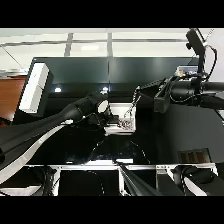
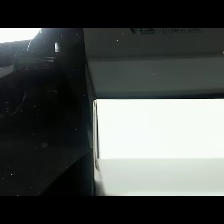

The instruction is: Fold the box and place the chain.

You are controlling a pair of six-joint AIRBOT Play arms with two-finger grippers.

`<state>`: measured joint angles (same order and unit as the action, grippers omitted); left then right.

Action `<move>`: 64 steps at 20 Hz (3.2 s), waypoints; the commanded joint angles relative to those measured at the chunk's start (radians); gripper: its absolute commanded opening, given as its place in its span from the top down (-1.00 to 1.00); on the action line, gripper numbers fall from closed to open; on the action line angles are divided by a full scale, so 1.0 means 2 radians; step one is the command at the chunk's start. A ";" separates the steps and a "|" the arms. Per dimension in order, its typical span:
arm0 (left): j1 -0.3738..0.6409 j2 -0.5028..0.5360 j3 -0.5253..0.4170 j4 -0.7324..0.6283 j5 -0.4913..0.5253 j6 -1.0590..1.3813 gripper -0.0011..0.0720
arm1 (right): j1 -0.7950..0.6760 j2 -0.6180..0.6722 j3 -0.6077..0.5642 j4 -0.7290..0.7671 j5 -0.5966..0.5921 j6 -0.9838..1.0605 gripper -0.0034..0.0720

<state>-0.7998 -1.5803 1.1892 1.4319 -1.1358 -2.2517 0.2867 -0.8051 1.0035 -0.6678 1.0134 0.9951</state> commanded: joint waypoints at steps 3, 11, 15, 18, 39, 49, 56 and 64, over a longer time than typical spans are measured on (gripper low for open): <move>0.000 0.000 0.000 0.000 0.000 0.000 0.90 | 0.001 -0.006 -0.006 0.018 0.009 0.024 0.86; 0.000 0.000 0.000 0.000 0.000 0.000 0.90 | 0.017 -0.062 -0.009 0.018 0.032 0.046 0.86; 0.000 0.000 0.000 0.000 0.001 0.000 0.89 | 0.027 -0.098 -0.012 -0.025 0.057 0.080 0.03; 0.000 0.000 0.000 0.000 0.001 0.000 0.90 | 0.000 -0.092 -0.011 -0.074 0.078 0.084 -0.11; -0.022 0.060 0.039 0.072 -0.070 0.023 -0.48 | -0.151 -0.058 -0.012 -0.148 0.144 0.043 -0.11; 0.165 0.279 -0.216 0.000 0.058 0.208 -0.46 | -0.151 -0.058 -0.012 -0.147 0.142 0.057 -0.11; 0.249 0.206 -0.288 -0.424 0.088 1.003 -0.98 | -0.151 -0.058 -0.012 -0.147 0.130 0.067 -0.11; 0.221 0.134 -0.279 -0.473 0.144 1.308 -0.98 | -0.151 -0.058 -0.012 -0.147 0.123 0.077 -0.11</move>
<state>-0.3534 -1.2621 0.6247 0.5953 -0.8738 0.1532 -0.0147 -0.9215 0.9798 -0.9623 1.2644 1.1423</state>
